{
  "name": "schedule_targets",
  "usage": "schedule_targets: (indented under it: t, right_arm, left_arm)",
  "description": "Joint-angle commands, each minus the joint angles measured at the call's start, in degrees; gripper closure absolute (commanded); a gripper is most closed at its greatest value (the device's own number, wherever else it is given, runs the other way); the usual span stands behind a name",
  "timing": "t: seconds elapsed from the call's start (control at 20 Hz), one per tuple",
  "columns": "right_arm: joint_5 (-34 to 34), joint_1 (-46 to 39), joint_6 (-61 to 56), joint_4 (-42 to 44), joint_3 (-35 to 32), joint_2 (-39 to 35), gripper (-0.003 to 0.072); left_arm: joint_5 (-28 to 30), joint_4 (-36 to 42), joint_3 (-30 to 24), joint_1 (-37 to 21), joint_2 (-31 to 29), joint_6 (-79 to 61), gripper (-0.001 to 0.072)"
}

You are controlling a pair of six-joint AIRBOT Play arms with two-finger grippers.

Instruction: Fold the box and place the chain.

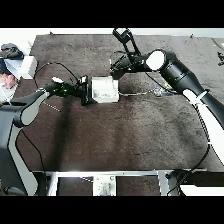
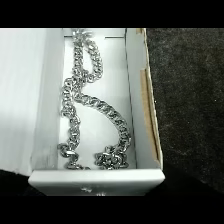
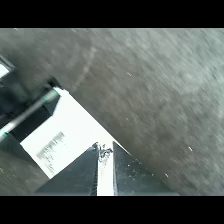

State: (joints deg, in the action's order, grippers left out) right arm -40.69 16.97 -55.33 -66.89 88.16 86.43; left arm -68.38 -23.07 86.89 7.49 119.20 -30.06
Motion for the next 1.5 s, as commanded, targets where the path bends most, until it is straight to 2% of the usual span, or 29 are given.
schedule_targets:
  t: [0.0,0.05,0.2,0.3,0.55,0.6,0.65,0.7,0.9,0.95,1.0,1.45]
  right_arm:
    - [1.86,2.36,-1.27,1.14,0.04,0.46,0.0570]
    - [1.22,2.38,-1.27,0.55,0.04,1.27,0.0495]
    - [-2.43,0.55,-5.60,-7.54,0.04,3.08,0.0494]
    - [-7.37,-2.93,-7.74,-11.98,0.02,4.09,0.0494]
    - [-17.55,-14.97,-5.25,-16.68,0.04,8.83,0.0493]
    - [-17.68,-16.68,-3.72,-17.51,0.07,9.88,0.0482]
    - [-17.64,-18.14,-2.34,-17.57,0.07,10.82,0.0411]
    - [-18.10,-19.39,-0.35,-17.59,0.07,11.85,0.0373]
    - [-19.10,-20.48,5.70,-21.49,0.13,14.45,0.0371]
    - [-18.99,-20.37,6.95,-22.40,0.20,14.86,0.0300]
    - [-18.88,-20.22,8.04,-23.43,0.26,15.23,0.0285]
    - [-19.58,-17.88,12.31,-31.54,1.88,17.57,0.0286]
  left_arm:
    - [0.02,-0.02,0.00,-0.04,0.02,0.02,0.0243]
    - [0.02,-0.02,0.00,-0.04,0.02,0.00,0.0243]
    - [0.02,-0.02,0.00,-0.04,0.02,0.00,0.0243]
    - [0.02,-0.02,0.00,-0.04,0.02,0.00,0.0243]
    - [0.04,-0.02,0.00,-0.04,0.02,0.00,0.0243]
    - [0.02,-0.02,0.00,-0.04,0.02,0.00,0.0243]
    - [0.02,-0.02,0.00,-0.04,0.02,0.00,0.0243]
    - [0.02,-0.02,0.00,-0.04,0.02,0.00,0.0243]
    - [0.00,-0.02,0.00,-0.04,0.02,0.00,0.0243]
    - [0.02,-0.02,0.00,-0.04,0.02,0.00,0.0243]
    - [0.04,-0.02,0.02,-0.04,0.02,0.00,0.0243]
    - [0.04,-0.02,0.00,-0.04,0.02,0.00,0.0243]
